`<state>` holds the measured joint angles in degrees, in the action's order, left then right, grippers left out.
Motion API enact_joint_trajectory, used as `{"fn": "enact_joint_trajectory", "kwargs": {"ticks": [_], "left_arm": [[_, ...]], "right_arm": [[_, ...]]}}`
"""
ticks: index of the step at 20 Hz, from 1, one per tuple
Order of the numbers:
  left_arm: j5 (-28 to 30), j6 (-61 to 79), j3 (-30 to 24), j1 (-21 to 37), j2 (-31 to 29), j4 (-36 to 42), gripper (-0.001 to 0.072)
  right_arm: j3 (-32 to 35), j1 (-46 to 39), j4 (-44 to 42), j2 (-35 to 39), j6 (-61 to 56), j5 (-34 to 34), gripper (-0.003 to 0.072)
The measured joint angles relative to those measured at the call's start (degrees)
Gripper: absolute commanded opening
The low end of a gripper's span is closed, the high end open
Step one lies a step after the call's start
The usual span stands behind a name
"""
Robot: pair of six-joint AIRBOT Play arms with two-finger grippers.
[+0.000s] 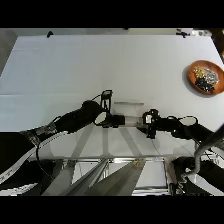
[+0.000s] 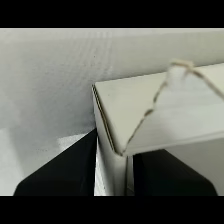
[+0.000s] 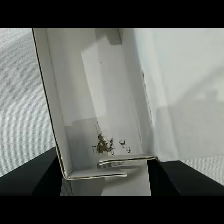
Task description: Fold the box and place the chain.
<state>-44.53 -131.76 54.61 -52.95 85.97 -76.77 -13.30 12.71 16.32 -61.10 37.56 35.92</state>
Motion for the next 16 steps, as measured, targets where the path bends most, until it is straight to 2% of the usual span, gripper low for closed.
{"fn": "enact_joint_trajectory", "kwargs": {"ticks": [2,3,4,5,6,7,10,13,14,16], "left_arm": [[0.0,0.2,0.0,0.0,0.0,0.0,0.0266],[0.2,0.2,0.0,0.0,0.0,0.0,0.0445],[1.0,0.3,0.0,0.0,0.0,0.4,0.0511],[1.2,0.4,0.0,-0.1,0.0,0.4,0.0456],[1.1,0.4,0.0,-0.1,0.0,0.3,0.0332],[0.6,0.5,0.0,0.0,0.0,-0.1,0.0246],[0.0,0.6,0.0,0.0,0.2,-0.3,0.0158],[-0.5,0.6,0.0,0.0,0.5,-0.3,0.0117],[-0.8,0.5,0.0,-0.1,0.6,-0.3,0.0009],[-1.0,0.5,0.0,-0.2,0.8,-0.3,0.0007]], "right_arm": [[0.0,0.0,0.0,0.0,0.0,0.0,0.0403],[0.0,0.0,0.0,0.0,0.0,0.0,0.0403],[0.0,0.0,0.0,0.0,0.0,0.0,0.0403],[0.0,0.0,0.0,0.0,0.0,0.0,0.0403],[0.0,0.0,0.0,0.0,0.0,0.0,0.0403],[0.0,0.0,0.0,0.0,0.0,0.1,0.0403],[0.0,0.0,0.0,0.0,0.0,0.1,0.0403],[0.0,0.0,0.0,0.0,0.0,0.1,0.0403],[0.0,0.0,-0.1,0.0,0.0,0.2,0.0403],[0.0,0.0,-0.1,0.0,0.0,0.2,0.0403]]}}
